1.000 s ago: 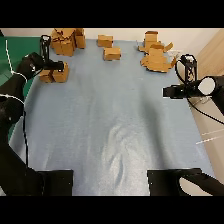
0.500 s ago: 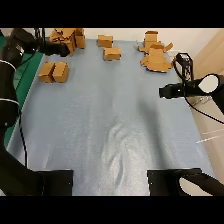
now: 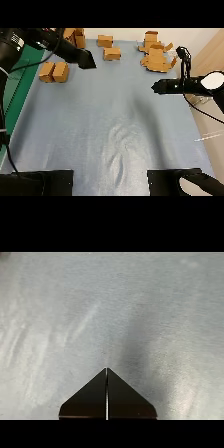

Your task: Fold the box.

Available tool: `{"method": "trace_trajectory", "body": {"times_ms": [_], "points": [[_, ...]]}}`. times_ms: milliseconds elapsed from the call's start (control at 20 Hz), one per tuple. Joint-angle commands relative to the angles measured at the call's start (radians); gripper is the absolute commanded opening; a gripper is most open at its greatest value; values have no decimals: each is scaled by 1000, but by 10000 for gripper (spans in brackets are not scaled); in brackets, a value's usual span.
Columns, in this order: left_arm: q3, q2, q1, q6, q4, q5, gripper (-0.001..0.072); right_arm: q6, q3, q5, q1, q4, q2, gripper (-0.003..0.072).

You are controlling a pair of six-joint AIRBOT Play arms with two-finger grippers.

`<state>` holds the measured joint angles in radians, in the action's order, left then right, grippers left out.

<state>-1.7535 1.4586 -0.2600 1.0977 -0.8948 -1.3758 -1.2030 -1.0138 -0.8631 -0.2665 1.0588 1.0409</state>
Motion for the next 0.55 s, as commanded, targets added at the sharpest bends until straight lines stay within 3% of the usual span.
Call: {"method": "trace_trajectory", "body": {"times_ms": [0, 500], "points": [[52, -50, -86, 45, -45, -40, 701, 7, -1, -4, 0, -23, -1, 8], [52, -50, -102, 134, -40, -136, 701, 7, -1, -3, 0, -23, -1, 9]]}}
